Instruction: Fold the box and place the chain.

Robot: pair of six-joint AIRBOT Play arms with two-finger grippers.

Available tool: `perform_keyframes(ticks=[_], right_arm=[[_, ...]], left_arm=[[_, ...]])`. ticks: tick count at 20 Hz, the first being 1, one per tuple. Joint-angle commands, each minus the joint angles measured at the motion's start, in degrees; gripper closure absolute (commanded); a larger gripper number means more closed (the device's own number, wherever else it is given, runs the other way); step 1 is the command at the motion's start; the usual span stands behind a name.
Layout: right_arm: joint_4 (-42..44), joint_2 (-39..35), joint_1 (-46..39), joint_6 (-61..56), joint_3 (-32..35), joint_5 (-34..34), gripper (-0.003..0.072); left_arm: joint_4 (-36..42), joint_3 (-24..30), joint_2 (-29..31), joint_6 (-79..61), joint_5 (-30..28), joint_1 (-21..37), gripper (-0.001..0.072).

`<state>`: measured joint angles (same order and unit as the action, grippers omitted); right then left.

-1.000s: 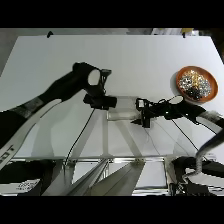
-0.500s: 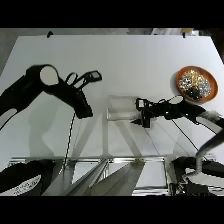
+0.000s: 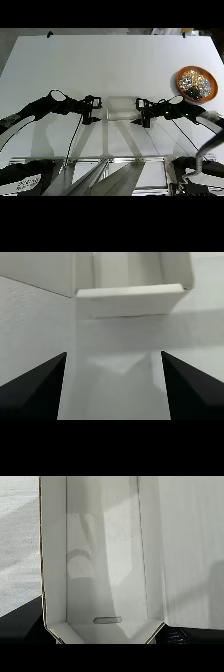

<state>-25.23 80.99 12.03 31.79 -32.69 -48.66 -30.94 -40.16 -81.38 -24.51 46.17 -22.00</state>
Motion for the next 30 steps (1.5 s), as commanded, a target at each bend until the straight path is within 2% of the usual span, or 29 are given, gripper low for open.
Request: perform_keyframes(ticks=[1, 2, 7, 17, 24, 30], right_arm=[[0.02, -0.04, 0.00, 0.00, -0.04, -0.02, 0.0289], [0.02, -0.04, 0.00, 0.00, -0.04, -0.02, 0.0289], [0.02, -0.04, 0.00, 0.00, -0.04, -0.02, 0.0289], [0.02, -0.04, 0.00, 0.00, -0.04, -0.02, 0.0289], [0.02, -0.04, 0.00, 0.00, -0.04, -0.02, 0.0289], [0.02, -0.04, 0.00, 0.00, -0.04, -0.02, 0.0289]], left_arm=[[6.84, 0.55, -1.84, -7.76, -3.76, -0.61, 0.0032], [7.48, 0.55, -1.88, -7.87, -3.80, -1.07, 0.0012], [8.00, 0.55, -2.73, -7.87, -3.54, -3.48, 0.0011], [7.65, 0.55, -2.75, -10.19, -0.48, -3.89, 0.0008], [11.69, 0.55, -3.15, -9.97, -0.52, -4.83, 0.0008], [15.74, 0.46, -5.84, -9.42, -1.09, -5.44, 0.0014]])
